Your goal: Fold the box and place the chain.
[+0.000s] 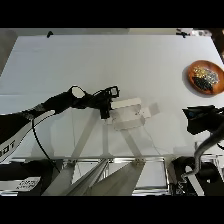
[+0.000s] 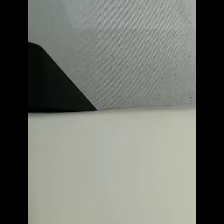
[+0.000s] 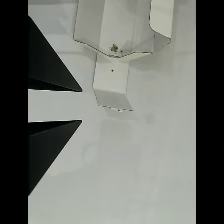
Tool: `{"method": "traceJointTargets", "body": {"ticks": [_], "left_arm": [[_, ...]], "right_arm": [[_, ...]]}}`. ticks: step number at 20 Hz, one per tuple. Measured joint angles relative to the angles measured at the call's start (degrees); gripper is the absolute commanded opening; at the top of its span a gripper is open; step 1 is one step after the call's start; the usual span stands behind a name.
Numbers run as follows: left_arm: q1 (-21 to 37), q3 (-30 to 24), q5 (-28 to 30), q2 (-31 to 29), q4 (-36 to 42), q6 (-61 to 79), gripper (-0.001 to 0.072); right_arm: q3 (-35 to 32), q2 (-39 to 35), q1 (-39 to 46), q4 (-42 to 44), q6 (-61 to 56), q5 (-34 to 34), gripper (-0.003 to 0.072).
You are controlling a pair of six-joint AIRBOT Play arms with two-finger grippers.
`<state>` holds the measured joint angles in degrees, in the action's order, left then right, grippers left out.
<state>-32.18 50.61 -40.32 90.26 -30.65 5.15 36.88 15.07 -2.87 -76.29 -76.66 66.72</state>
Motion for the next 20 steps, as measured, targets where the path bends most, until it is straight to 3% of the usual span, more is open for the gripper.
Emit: {"method": "traceJointTargets", "body": {"ticks": [5, 10, 20], "left_arm": [[0.00, 1.64, -3.87, 0.28, -1.90, -0.02, 0.0003], [-0.04, 6.27, -8.72, 0.61, -10.91, -4.81, 0.0003], [-0.02, 8.28, -10.62, 1.79, -15.45, -6.64, 0.0007]], "right_arm": [[0.00, 0.00, 0.00, 0.00, 0.00, -0.22, 0.0199], [0.00, 0.00, 0.00, 0.00, 0.00, -0.33, 0.0199], [0.00, 0.00, 0.00, 0.00, 0.00, -0.33, 0.0199]]}}
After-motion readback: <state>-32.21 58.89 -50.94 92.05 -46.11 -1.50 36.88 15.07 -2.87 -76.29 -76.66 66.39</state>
